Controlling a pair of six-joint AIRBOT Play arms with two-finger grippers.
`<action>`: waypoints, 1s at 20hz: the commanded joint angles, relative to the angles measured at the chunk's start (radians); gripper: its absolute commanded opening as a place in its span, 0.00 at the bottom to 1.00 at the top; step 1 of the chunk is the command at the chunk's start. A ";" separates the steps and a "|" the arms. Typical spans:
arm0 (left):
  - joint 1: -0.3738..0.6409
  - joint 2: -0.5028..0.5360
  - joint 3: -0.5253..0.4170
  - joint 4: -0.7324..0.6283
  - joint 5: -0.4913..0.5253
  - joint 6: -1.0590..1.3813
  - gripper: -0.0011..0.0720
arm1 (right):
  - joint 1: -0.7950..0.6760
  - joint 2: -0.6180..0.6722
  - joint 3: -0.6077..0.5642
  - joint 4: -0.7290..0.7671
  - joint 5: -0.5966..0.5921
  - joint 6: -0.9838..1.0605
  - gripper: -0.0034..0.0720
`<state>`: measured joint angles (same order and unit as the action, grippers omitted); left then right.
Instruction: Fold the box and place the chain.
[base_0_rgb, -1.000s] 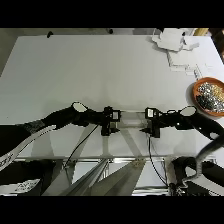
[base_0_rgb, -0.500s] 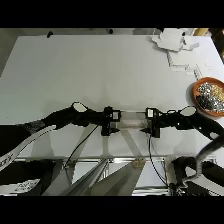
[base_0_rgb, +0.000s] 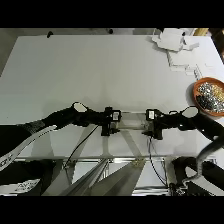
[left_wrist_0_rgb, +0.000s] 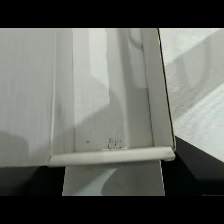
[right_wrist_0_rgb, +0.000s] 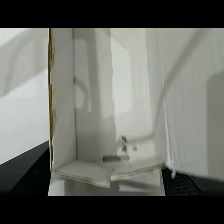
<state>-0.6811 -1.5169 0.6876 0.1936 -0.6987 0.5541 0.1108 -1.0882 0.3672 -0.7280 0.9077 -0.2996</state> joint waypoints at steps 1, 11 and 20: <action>0.000 0.000 0.001 0.001 -0.001 -0.001 0.55 | 0.000 0.123 0.000 -0.195 0.005 0.240 0.95; 0.000 0.000 0.001 0.001 -0.001 -0.001 0.55 | 0.000 0.551 0.000 -0.291 0.229 0.657 0.80; 0.000 0.000 0.001 0.001 -0.001 -0.001 0.55 | 0.000 0.257 0.000 0.464 -0.135 0.370 0.08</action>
